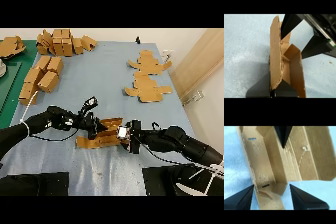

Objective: Fold the box.

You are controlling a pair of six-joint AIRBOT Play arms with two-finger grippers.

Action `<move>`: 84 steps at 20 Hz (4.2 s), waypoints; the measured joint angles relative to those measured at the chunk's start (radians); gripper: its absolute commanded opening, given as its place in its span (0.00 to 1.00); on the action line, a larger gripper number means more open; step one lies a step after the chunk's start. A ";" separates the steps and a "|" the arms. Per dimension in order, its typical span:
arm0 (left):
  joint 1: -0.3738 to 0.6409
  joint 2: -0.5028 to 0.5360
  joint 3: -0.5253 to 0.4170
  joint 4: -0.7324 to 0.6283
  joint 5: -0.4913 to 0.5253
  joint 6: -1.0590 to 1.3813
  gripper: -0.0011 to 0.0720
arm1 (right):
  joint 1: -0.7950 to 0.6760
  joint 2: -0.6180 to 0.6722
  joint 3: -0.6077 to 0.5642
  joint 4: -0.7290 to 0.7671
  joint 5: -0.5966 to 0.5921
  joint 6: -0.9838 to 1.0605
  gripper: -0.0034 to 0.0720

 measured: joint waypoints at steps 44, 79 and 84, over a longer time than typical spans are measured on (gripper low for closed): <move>0.000 0.000 0.000 0.000 0.000 0.000 0.03 | -0.203 -0.328 0.127 0.362 -0.201 -0.515 1.00; 0.000 0.000 0.000 0.000 0.000 0.000 0.03 | -0.202 -0.355 0.127 0.378 -0.188 -0.514 0.84; 0.000 0.000 0.000 0.000 0.000 0.000 0.03 | -0.200 -0.355 0.127 0.377 -0.184 -0.513 0.84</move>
